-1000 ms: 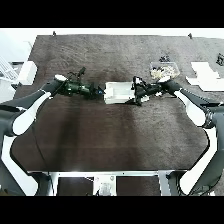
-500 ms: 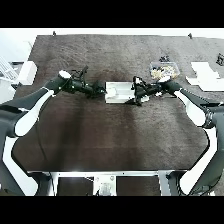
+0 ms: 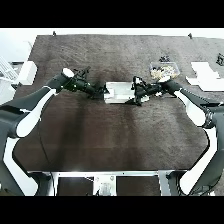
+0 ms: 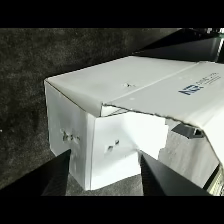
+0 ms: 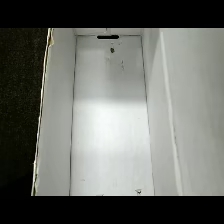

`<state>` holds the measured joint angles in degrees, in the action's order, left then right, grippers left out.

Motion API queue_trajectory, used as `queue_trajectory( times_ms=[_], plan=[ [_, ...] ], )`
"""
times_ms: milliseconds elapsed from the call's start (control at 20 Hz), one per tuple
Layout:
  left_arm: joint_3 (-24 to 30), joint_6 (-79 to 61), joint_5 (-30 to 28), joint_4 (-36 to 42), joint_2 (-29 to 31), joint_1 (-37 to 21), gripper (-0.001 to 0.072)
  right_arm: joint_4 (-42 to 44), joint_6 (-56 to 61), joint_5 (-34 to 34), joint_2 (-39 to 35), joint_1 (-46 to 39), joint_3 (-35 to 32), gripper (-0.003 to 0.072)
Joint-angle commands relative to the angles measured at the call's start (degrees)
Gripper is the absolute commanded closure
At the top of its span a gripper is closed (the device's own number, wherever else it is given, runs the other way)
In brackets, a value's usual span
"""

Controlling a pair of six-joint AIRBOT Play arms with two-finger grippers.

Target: Fold the box and place the chain.

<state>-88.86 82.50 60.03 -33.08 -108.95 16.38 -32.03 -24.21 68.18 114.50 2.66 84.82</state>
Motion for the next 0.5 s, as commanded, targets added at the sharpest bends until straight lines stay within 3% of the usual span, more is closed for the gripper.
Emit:
queue_trajectory(
  times_ms=[0,450],
  plan=[
    [-0.1,0.7,-1.0,-0.3,0.0,0.4,0.0215,0.0,0.0,0.0,0.0,0.0,0.0,0.006],
    [-4.4,8.5,-1.8,-9.9,0.0,3.3,0.0215,0.0,0.0,0.0,0.0,0.0,0.0,0.006]
  ],
)
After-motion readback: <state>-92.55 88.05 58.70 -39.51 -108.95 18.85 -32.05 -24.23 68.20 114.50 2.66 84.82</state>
